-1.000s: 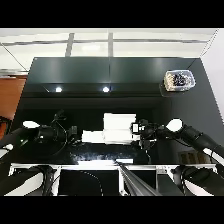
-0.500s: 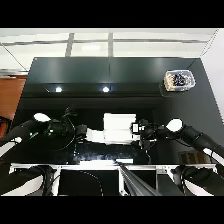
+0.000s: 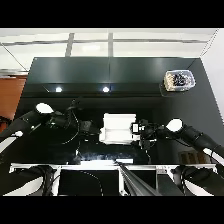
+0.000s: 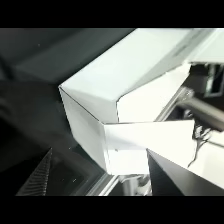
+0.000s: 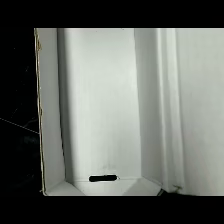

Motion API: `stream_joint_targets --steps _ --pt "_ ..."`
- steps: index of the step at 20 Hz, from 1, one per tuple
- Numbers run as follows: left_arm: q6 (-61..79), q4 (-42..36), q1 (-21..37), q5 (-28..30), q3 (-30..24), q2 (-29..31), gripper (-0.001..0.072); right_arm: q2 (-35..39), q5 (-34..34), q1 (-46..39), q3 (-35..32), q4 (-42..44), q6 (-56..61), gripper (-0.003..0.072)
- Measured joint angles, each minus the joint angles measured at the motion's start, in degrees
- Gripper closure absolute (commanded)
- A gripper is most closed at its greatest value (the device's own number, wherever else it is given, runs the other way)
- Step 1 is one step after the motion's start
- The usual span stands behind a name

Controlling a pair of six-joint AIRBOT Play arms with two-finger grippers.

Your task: Fold the box and place the chain.

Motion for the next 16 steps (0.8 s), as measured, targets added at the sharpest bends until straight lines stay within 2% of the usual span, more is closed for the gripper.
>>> stream_joint_targets --steps 9,13,16 --pt "-20.24 11.54 -14.75 15.50 3.39 0.76 0.0003 0.00 -0.02 0.00 0.00 0.00 0.02 0.0198" --pt "-30.58 17.00 -18.80 18.34 4.02 0.74 0.0018 0.00 0.00 0.00 0.00 -0.02 0.00 0.0198" --pt "-41.70 25.81 -22.64 18.78 5.86 0.39 0.0026 0.00 0.00 0.00 0.00 -0.02 0.02 0.0198"
